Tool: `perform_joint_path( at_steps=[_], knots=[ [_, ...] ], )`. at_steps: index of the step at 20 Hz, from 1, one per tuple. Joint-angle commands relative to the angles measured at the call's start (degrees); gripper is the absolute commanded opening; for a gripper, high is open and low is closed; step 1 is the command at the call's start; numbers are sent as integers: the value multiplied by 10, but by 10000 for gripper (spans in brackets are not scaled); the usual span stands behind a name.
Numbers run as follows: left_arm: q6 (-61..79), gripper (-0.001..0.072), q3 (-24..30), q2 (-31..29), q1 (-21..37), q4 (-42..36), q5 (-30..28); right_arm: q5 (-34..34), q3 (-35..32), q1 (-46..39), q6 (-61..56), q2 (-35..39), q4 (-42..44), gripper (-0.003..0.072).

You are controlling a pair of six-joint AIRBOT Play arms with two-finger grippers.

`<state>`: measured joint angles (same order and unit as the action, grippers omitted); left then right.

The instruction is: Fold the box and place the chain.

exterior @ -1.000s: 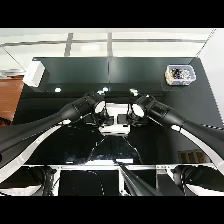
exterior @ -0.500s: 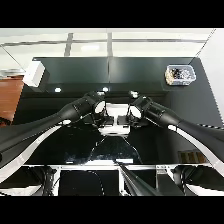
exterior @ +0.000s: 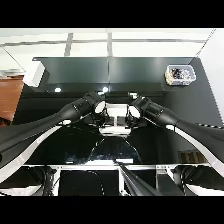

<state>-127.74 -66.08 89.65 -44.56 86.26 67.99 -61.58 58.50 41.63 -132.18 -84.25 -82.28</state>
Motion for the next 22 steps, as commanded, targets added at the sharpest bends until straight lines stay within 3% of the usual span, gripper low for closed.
perform_joint_path(
  at_steps=[1, 3, 5, 6, 7, 9, 10, 11, 15, 16, 17, 18, 22],
  knots=[
    [0, 28, 0, 0, 0, 2, 0, 1, 1, 0, 6, -1, 2, 20],
    [0, 28, 0, 0, 0, 1, 0, 1, 2, 0, 6, -1, 11, 214],
    [0, 28, 0, 0, 0, 0, 0, 2, 2, 0, 7, -1, 11, 229],
    [0, 28, 0, 0, 0, 0, 0, 3, 2, 0, 7, -1, 13, 293],
    [0, 29, 0, 0, 0, 0, 0, 3, 2, 0, 9, -1, 15, 293],
    [0, 29, 0, 0, 0, 0, 0, 3, 2, 0, 11, -2, 18, 290],
    [0, 29, 0, 0, 0, 0, 0, 2, 2, 0, 11, -3, 19, 236],
    [0, 28, 0, 0, 0, 0, 0, 3, 2, 0, 23, -3, 22, 6],
    [0, 28, 0, 0, 0, 0, 1, 16, 2, 0, 25, -3, 25, 18],
    [0, 28, 0, 0, 0, 0, 1, 16, 2, 0, 25, -2, 23, 58],
    [0, 28, 0, 0, 0, 0, 1, 14, 2, -1, 25, -2, 17, 310],
    [0, 29, 0, 0, 0, -1, 2, 9, 2, -2, 29, 2, 10, 460],
    [0, 28, 0, 0, 0, -1, 2, -22, 5, -5, 151, 71, 5, 458]
  ],
)
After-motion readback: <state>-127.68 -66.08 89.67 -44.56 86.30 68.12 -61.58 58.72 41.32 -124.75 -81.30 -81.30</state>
